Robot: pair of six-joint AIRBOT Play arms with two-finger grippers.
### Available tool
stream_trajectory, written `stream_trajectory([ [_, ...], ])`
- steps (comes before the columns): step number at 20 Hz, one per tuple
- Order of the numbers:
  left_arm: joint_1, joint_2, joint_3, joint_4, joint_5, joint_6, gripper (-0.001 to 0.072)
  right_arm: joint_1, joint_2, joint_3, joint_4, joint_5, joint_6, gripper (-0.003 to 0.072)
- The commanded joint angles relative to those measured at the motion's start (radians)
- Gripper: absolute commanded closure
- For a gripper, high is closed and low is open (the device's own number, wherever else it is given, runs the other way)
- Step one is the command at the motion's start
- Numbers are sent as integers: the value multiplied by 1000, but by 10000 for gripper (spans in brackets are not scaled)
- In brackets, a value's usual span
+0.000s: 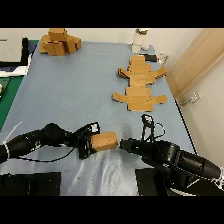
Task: Fold the box.
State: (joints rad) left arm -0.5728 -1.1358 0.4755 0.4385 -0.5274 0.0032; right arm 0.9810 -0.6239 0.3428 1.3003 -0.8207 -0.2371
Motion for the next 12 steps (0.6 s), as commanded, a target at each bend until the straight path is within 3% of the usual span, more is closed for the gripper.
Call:
stream_trajectory([
  [1, 5, 5, 47, 43, 99, -184, 112, 0, 0, 1, -28, -1, 65, 682],
  [4, 80, 5, 99, 138, 136, -336, 112, 0, 0, 1, -30, -1, 78, 683],
  [9, 353, -17, 184, 162, 136, -397, 112, -3, 0, 1, -69, -1, 108, 682],
  [12, 521, -113, 283, 168, 135, -397, 112, -3, 0, 1, -97, -1, 111, 682],
])
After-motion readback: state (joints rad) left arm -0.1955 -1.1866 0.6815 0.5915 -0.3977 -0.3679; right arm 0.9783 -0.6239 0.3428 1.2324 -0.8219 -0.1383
